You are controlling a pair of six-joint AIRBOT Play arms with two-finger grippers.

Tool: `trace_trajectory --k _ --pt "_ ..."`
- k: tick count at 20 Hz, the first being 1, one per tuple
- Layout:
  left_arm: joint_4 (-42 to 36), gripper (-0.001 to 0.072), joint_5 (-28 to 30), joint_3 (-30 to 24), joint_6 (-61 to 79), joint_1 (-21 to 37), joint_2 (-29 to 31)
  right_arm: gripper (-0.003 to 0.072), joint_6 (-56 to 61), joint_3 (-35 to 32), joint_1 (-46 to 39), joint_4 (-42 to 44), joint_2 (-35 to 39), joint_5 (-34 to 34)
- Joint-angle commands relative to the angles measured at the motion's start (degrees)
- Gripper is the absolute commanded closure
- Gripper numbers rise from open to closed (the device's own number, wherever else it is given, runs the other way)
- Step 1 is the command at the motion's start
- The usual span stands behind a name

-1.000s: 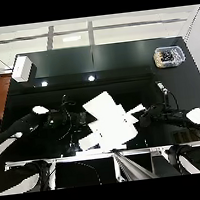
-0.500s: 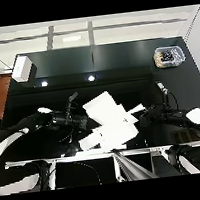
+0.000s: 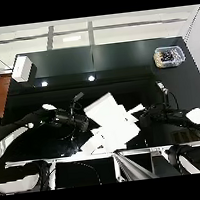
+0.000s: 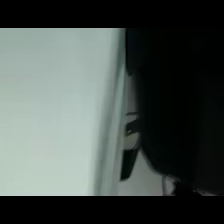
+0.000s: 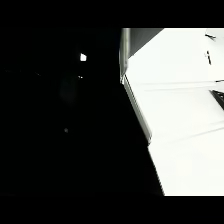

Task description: Fold the box and place the chain.

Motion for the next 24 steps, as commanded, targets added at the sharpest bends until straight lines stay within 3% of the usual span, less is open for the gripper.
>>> trace_trajectory --k 1,2,7,11,13,15,20,24 --pt "8.33 0.0685 -3.8 2.27 -0.48 -0.11 -0.37 0.0215 0.09 0.42 0.02 -1.33 0.02 -0.52" --pt "9.03 0.0685 -3.93 2.73 -0.5 -0.11 -0.2 -0.0028 0.39 1.73 0.0 -5.01 0.02 0.35" --pt "12.28 0.0689 -0.72 5.68 -0.42 -0.83 4.44 -0.0015 6.75 18.01 0.02 -33.92 0.02 7.69" --pt "22.18 0.0689 15.17 6.05 2.64 -5.09 16.7 -0.0015 6.51 22.25 0.02 -43.01 0.02 4.55" --pt "28.15 0.0687 22.01 6.05 7.87 -8.09 21.16 -0.0015 6.54 22.25 0.02 -43.67 0.02 4.44" --pt "33.66 0.0686 25.0 6.03 10.29 -10.19 21.42 -0.0014 6.54 22.25 0.04 -43.43 0.02 4.44" --pt "35.63 0.0685 24.94 6.08 10.32 -12.22 17.75 -0.0023 4.5 21.42 0.2 -33.27 -0.61 4.2" --pt "35.8 0.0684 24.24 6.08 10.32 -12.48 15.61 -0.0023 -13.44 14.93 0.2 -23.85 -2.82 5.2"
